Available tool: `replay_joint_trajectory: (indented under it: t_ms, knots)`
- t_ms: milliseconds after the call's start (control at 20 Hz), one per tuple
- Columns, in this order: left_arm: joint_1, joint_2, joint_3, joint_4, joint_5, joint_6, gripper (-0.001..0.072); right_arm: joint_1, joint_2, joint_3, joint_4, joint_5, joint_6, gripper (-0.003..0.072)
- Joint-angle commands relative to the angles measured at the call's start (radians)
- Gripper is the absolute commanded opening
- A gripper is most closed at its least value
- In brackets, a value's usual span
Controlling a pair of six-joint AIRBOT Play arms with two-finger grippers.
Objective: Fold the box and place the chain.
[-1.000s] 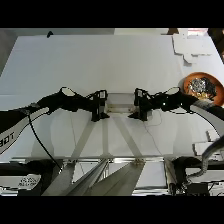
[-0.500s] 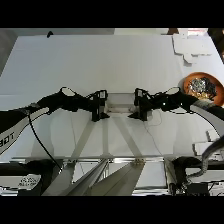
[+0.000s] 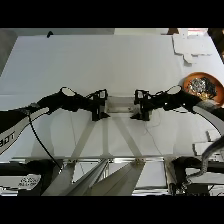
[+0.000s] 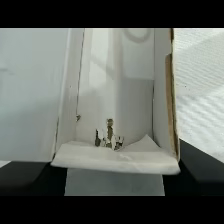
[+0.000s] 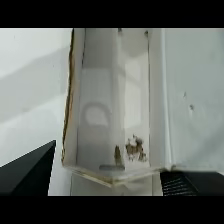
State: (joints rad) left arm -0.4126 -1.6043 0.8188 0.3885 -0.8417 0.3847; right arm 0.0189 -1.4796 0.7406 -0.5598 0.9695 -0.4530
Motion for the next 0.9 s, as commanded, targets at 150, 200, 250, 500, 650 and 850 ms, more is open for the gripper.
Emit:
replay_joint_trajectory:
  t_ms: [150, 200, 250, 500, 650, 850]
  knots:
    - [0.0, 0.0, 0.0, 0.001, -0.004, 0.0, 0.0277, 0.0, 0.137, 0.001, -0.348, -0.02, 0.282, 0.072]
    - [0.0, 0.0, 0.0, 0.001, -0.004, -0.001, 0.0277, 0.0, 0.154, 0.001, -0.38, -0.019, 0.334, 0.0708]
    - [0.0, 0.0, 0.0, 0.001, -0.004, 0.0, 0.0277, 0.0, 0.172, 0.001, -0.394, -0.016, 0.395, 0.0648]
    - [0.0, 0.0, 0.0, 0.001, -0.004, 0.0, 0.0277, 0.0, 0.275, 0.001, -0.336, 0.018, 0.545, 0.0009]
    - [0.0, 0.0, 0.0, 0.001, -0.004, 0.0, 0.0277, 0.001, 0.276, 0.001, -0.074, -0.049, 0.561, 0.0004]
    - [0.0, 0.0, 0.0, 0.001, -0.004, 0.0, 0.0277, 0.001, 0.234, 0.001, 0.217, -0.282, 0.561, 0.0004]
